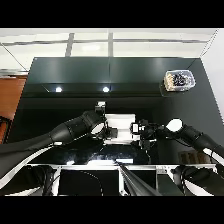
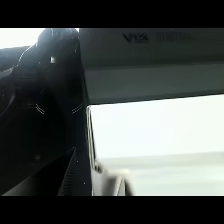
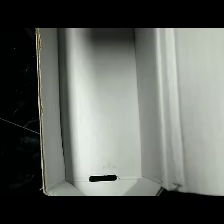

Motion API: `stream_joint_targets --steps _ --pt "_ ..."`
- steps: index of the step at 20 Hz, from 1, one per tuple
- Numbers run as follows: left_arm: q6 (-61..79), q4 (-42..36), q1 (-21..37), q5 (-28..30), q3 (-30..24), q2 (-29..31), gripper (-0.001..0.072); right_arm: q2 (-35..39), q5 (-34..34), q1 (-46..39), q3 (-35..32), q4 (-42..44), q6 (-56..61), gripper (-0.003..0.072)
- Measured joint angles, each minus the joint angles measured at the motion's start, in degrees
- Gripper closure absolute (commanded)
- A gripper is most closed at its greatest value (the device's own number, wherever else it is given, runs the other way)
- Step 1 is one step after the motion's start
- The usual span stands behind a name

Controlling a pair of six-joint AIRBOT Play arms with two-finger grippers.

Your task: Fold the box and place the chain.

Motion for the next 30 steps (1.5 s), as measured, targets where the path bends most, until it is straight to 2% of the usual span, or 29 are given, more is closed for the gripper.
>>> stream_joint_targets --steps 4,5,8,12,13,15,16,20,21,23,24,26,30 --pt "-0.35 0.11 -0.13 0.44 0.09 -0.52 0.0385 0.00 0.00 0.00 0.00 0.00 0.00 0.0198" --pt "-0.39 0.28 -0.13 0.50 0.09 -0.68 0.0414 0.00 0.00 0.00 0.00 0.00 0.00 0.0198" --pt "-0.57 0.50 -0.13 0.52 0.09 -0.98 0.0686 0.00 0.02 0.00 0.00 0.00 0.02 0.0198" --pt "-0.79 0.50 -0.13 0.74 0.09 -1.11 0.0684 0.00 0.17 0.00 0.00 0.07 0.13 0.0198" --pt "-0.76 0.48 -0.13 0.81 0.09 -1.14 0.0654 0.00 0.15 0.00 0.00 0.07 0.09 0.0198" --pt "-0.44 0.39 -0.13 2.01 0.09 -1.27 0.0326 0.00 0.00 0.00 0.00 -0.09 -0.04 0.0198" --pt "-0.52 -0.04 -0.15 2.43 0.09 -1.20 0.0293 0.00 0.00 0.00 0.00 -0.09 -0.07 0.0198" --pt "-0.52 0.07 -0.13 1.64 0.09 -1.20 0.0298 0.00 0.00 0.00 0.00 -0.04 -0.04 0.0198" --pt "-0.52 0.13 -0.13 1.55 0.09 -1.20 0.0323 0.00 0.00 0.00 0.00 -0.04 -0.04 0.0198" --pt "-0.55 0.28 -0.13 1.09 0.09 -1.20 0.0444 0.00 -0.02 0.00 0.00 -0.02 -0.04 0.0198" --pt "-0.55 0.28 -0.13 1.09 0.09 -1.20 0.0447 0.00 -0.02 0.00 0.00 -0.02 -0.02 0.0198" --pt "-0.57 0.26 -0.13 1.18 0.09 -1.22 0.0543 0.00 -0.02 0.00 0.00 0.00 -0.02 0.0198" --pt "-0.48 0.74 -0.13 0.52 0.94 -1.22 0.0546 0.00 0.00 0.00 0.00 0.02 0.07 0.0198"
